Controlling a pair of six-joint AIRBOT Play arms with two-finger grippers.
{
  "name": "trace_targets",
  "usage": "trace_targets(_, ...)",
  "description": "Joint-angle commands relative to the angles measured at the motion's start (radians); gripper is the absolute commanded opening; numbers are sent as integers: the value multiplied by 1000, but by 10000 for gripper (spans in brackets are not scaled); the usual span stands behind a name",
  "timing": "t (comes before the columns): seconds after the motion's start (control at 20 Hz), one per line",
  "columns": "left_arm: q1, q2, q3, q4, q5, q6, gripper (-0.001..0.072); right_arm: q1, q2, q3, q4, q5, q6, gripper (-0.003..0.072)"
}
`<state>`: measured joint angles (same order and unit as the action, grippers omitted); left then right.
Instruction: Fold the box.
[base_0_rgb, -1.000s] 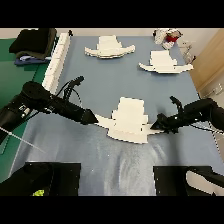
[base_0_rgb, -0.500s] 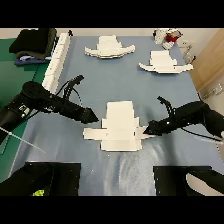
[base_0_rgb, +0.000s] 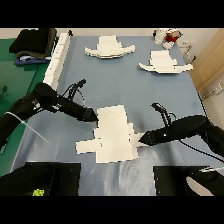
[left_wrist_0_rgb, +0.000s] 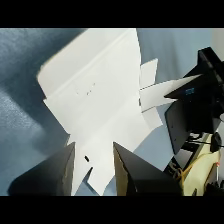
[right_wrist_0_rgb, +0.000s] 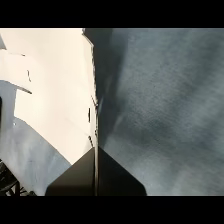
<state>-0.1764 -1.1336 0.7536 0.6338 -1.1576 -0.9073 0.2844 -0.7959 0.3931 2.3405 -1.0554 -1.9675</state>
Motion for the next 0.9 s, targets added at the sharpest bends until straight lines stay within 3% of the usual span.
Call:
trace_targets(0.0, 16, -112, 1, -34, 7, 70, 372, 14, 12, -7, -7, 17, 5, 1)
trace_targets(0.4, 14, -286, 65, -73, 89, 139, 370, 15, 12, -7, -7, 32, 5, 1)
trace_targets(0.55, 14, -324, 94, -168, 11, 261, 370, 14, 11, -7, -8, 35, 5, 1)
trace_targets(0.85, 13, -389, 106, -179, -195, 320, 343, 14, 11, -7, -11, 45, 5, 1)
